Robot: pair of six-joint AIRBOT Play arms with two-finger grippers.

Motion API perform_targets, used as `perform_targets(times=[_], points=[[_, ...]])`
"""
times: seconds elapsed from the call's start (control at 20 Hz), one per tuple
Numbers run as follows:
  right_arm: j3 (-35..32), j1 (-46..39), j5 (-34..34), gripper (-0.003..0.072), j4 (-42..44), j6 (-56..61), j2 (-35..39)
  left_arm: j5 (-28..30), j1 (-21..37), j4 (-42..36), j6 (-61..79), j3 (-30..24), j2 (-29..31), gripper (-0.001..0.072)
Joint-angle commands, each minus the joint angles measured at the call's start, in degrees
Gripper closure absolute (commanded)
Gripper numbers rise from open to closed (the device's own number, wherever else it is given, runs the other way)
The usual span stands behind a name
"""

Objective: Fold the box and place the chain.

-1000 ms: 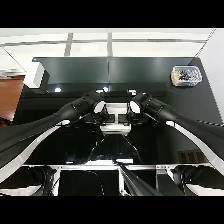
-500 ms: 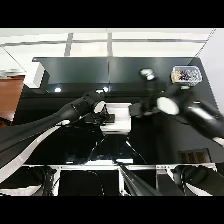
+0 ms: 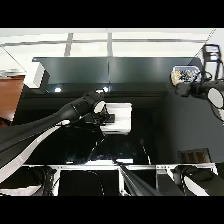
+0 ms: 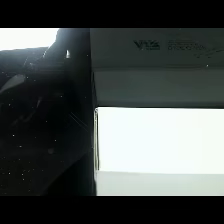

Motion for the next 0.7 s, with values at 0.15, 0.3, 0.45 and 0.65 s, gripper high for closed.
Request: perform_targets(times=[0.15, 0.3, 0.45, 0.65], points=[[-0.4, -17.1, -18.7, -0.0034, 2.6, 3.5, -12.4, 0.0, 0.0, -0.2, 0.0, 0.0, 0.0, 0.0682], [10.8, -21.1, -14.9, -0.0034, 9.4, 3.3, -22.4, 0.2, 0.0, -0.1, 0.0, 0.0, 0.0, 0.0682], [27.2, -23.2, -7.8, -0.0033, 17.7, 0.2, -34.8, 0.3, 0.0, -0.1, 0.0, 0.0, 0.0, 0.0682], [43.9, -23.5, 2.1, -0.0031, 20.3, -2.6, -50.0, 0.7, 0.1, -0.1, 0.0, 0.0, 0.0, 0.0682]])
